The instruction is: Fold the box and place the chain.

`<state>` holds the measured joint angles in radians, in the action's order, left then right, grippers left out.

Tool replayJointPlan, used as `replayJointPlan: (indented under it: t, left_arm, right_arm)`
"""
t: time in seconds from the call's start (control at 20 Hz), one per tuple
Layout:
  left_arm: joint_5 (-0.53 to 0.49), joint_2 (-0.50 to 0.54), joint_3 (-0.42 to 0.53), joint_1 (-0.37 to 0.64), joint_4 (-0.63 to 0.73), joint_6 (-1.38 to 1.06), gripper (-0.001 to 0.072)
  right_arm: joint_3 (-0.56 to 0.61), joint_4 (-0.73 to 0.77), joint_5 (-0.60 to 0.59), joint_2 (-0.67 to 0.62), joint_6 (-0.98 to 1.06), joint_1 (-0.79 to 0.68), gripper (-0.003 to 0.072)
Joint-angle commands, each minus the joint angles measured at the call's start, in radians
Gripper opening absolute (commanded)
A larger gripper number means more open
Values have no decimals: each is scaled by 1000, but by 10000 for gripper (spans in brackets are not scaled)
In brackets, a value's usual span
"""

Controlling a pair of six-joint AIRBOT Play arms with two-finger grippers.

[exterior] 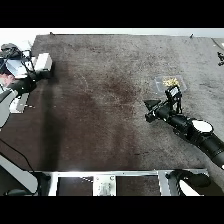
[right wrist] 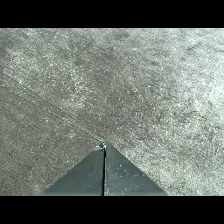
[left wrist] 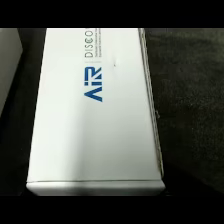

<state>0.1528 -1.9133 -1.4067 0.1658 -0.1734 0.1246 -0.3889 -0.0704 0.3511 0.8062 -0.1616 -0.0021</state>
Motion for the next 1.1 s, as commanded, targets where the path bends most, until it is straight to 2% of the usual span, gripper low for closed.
replayJointPlan:
  t: [0.0,0.25,0.3,0.35,0.4,0.65,0.9,1.05]
  left_arm:
    - [6,-40,-4,5,-14,-54,9]
    - [-16,-71,-17,4,-14,-100,12]
    - [-9,-71,-21,5,-14,-101,80]
    - [-5,-71,-26,5,-14,-100,504]
    - [-8,-71,-31,5,-11,-98,720]
    - [-8,-28,-31,5,-6,-95,716]
    - [3,108,-30,5,-7,-34,716]
    - [101,229,-16,5,-10,-20,713]
  right_arm:
    - [0,0,4,-1,0,0,-19]
    - [0,0,20,-1,0,0,-19]
    - [0,0,34,-1,0,0,-19]
    - [0,0,37,-1,0,0,-19]
    - [0,0,38,-1,0,0,-19]
    - [0,0,81,-1,0,0,-19]
    - [0,0,87,-15,0,0,-19]
    - [0,0,85,-68,1,0,-18]
